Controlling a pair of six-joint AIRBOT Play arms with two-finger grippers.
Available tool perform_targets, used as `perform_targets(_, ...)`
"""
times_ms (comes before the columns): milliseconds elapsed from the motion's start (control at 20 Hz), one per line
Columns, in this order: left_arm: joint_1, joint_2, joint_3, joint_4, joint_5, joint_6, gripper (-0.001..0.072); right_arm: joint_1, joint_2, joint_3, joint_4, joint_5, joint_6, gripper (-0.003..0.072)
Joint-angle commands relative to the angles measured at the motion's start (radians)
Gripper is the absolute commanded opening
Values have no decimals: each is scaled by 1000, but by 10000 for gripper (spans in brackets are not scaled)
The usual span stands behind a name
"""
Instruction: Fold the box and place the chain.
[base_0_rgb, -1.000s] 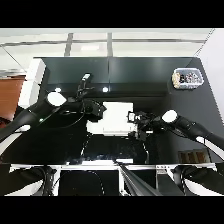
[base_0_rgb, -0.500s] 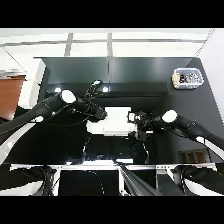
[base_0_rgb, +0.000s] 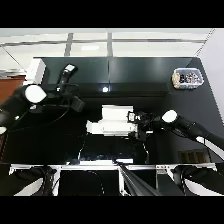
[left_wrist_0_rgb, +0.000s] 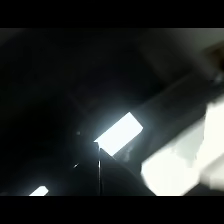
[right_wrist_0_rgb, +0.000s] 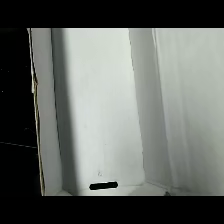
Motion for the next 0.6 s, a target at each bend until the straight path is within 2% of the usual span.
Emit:
perform_targets(0, 46, 57, -45, -27, -211, 425, 28, 0, 0, -1, 0, 0, 0, 2)
perform_targets(50, 35, 48, -45, -27, -257, 486, 31, 0, 0, -1, 0, 0, 0, 3)
perform_targets(100, 23, 37, -45, -26, -269, 525, 122, 0, 0, -1, 0, 0, 0, 3)
perform_targets(150, 11, 25, -45, -26, -255, 527, 282, 0, 0, -1, 0, 0, 0, 3)
perform_targets(250, -16, 0, -44, -28, -158, 527, 720, 0, 0, -1, 0, 0, 0, 3)
perform_targets(350, -23, -39, -29, -103, -108, 584, 716, 0, 0, -1, 0, 0, 0, 2)
perform_targets(500, -26, -114, 10, -153, -204, 847, 716, 0, 0, -1, 0, 0, 0, 2)
perform_targets(550, -26, -133, 14, -153, -219, 867, 716, 0, 0, -1, 0, 0, 0, 3)
